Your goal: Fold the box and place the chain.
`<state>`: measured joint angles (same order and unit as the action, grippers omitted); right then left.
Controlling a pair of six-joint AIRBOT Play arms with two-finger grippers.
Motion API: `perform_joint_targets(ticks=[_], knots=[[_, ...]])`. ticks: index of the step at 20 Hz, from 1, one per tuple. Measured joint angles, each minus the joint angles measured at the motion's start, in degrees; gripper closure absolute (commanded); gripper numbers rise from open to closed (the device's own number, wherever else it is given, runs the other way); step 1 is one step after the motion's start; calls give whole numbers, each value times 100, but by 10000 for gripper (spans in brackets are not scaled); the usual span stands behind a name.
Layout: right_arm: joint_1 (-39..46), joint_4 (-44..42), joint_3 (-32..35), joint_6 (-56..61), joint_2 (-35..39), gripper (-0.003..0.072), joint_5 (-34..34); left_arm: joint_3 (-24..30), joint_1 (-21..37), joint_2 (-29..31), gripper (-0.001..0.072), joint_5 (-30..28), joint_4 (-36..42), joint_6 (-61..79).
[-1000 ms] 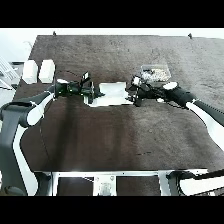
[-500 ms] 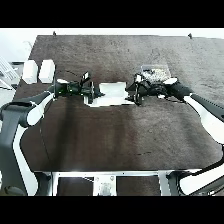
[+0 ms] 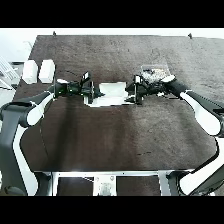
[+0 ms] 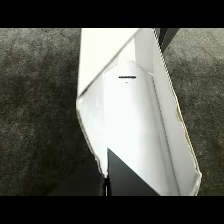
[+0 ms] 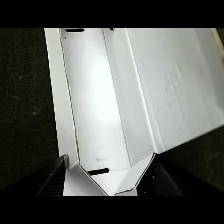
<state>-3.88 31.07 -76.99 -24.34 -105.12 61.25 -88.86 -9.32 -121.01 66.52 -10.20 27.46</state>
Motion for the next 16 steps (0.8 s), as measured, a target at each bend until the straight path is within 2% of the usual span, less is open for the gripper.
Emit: perform_joint_targets(ticks=[6, 16], knots=[[0, -24, -376, -28, -304, 56, 323, 0, 2, 0, 689, -2, 0, 0], [-44, -144, -470, -74, -557, 55, 645, 2, 4, 0, 689, 13, -7, 2]])
